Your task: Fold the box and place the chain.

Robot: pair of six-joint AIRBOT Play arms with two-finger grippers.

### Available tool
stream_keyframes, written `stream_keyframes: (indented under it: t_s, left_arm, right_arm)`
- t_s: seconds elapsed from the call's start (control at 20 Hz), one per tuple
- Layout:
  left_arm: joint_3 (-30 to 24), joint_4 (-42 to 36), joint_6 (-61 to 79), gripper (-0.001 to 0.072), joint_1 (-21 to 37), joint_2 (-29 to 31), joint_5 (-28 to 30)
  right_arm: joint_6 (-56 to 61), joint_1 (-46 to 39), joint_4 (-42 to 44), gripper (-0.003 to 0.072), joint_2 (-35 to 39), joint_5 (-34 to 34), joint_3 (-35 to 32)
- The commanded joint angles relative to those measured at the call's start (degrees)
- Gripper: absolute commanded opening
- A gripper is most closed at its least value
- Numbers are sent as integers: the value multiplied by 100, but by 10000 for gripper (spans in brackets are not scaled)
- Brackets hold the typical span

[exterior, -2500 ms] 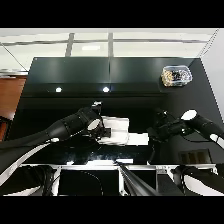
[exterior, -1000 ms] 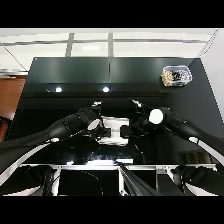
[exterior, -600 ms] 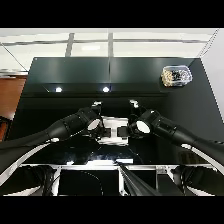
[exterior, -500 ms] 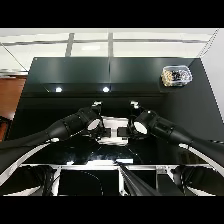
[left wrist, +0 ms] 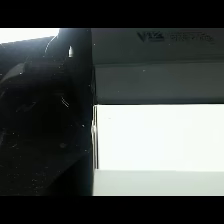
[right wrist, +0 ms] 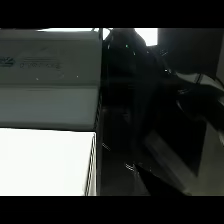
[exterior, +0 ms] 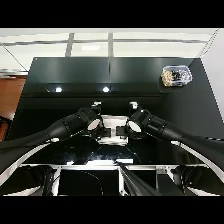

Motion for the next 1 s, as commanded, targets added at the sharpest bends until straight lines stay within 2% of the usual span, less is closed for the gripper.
stream_keyframes:
  t_s: [0.0, 0.05, 0.1, 0.15, 0.2, 0.25, 0.3, 0.9, 0.95]
  left_arm:
    - [2, 0, 9, 31, -4, -2, 4]
    - [2, 0, 9, 31, -4, -2, 4]
    - [2, -2, 9, 31, -4, -2, 4]
    - [2, 0, 9, 31, -4, -2, 4]
    - [2, 0, 9, 31, -4, -2, 4]
    - [2, 0, 9, 31, -4, -2, 4]
    - [2, 0, 9, 31, -4, -2, 4]
    - [2, -2, 9, 31, -4, -2, 2]
    - [2, -2, 9, 31, -4, -2, 4]
  right_arm:
    - [61, 24, 13, 354, -61, -85, 22]
    - [57, 24, 26, 242, -61, -118, 22]
    - [61, 24, 46, 241, -63, -164, 22]
    - [61, 24, 57, 175, -61, -181, 22]
    - [63, 24, 55, 164, -66, -197, 22]
    - [55, 24, 55, 35, -68, -197, 22]
    - [52, 24, 50, 16, -70, -210, 22]
    - [52, 24, 70, 20, -70, -234, 22]
    - [55, 24, 70, 143, -70, -236, 22]
